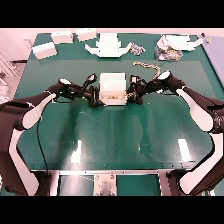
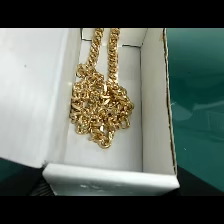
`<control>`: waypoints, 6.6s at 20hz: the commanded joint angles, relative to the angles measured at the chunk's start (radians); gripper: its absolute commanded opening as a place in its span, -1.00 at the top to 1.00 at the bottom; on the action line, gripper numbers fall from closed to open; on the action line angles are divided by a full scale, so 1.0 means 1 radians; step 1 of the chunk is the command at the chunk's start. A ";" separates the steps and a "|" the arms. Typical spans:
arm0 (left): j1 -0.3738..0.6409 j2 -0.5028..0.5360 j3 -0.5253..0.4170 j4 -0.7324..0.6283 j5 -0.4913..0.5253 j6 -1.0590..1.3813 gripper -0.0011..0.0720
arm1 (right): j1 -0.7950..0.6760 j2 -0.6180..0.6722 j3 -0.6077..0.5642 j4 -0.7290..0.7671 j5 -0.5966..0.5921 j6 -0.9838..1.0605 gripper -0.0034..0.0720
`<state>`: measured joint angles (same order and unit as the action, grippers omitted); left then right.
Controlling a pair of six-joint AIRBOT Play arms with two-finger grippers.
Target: Fold the box and place the chain.
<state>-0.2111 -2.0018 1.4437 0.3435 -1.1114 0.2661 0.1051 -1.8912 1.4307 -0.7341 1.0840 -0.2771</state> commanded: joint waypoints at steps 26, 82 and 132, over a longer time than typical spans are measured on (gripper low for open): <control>0.000 0.001 0.000 0.000 0.000 0.000 -0.36 | -0.004 0.381 0.014 -0.122 0.069 0.388 0.88; 0.000 0.001 0.000 0.000 -0.007 0.000 -0.36 | 0.009 0.024 0.028 0.020 -0.149 -0.069 -0.40; 0.000 0.001 0.000 0.000 -0.008 0.000 -0.36 | 0.496 0.576 0.045 -0.767 -0.204 1.049 0.88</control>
<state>-0.2111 -2.0018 1.4437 0.3435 -1.1191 0.2661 0.5957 -1.2816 1.4876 -1.4429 0.8902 0.6716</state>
